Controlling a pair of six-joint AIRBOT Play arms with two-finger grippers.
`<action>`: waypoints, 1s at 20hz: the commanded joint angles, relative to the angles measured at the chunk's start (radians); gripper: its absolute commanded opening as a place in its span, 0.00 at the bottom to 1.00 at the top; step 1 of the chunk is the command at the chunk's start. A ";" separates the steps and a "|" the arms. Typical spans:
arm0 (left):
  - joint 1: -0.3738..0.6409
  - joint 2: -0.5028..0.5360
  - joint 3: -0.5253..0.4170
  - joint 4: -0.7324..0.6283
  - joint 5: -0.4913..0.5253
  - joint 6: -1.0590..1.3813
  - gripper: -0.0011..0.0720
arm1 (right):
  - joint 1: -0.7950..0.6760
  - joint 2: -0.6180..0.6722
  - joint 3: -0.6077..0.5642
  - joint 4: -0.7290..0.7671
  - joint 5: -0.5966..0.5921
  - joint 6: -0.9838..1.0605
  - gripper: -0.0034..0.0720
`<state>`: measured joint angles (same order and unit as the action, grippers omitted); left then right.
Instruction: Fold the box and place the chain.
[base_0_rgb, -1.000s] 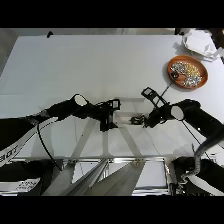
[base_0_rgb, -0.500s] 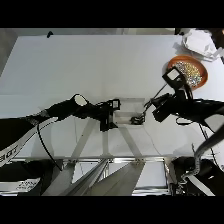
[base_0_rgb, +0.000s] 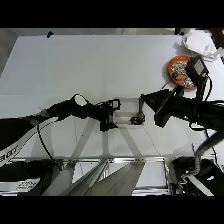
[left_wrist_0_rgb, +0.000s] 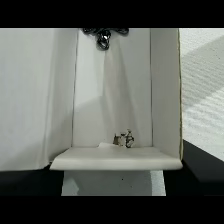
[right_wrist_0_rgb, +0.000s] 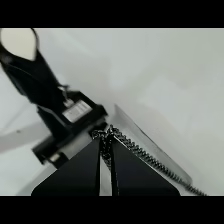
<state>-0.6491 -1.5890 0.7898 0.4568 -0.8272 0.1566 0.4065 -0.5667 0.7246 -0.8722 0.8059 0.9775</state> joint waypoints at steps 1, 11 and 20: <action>-0.001 0.001 0.000 0.000 0.000 0.000 0.58 | 0.001 0.003 0.007 0.124 -0.013 -0.086 0.07; -0.001 0.001 0.000 0.000 0.000 0.000 0.58 | 0.001 -0.270 0.006 0.082 0.101 -0.086 0.07; -0.001 0.001 0.000 0.000 0.000 0.000 0.58 | 0.004 -0.456 -0.048 0.065 0.144 -0.085 0.07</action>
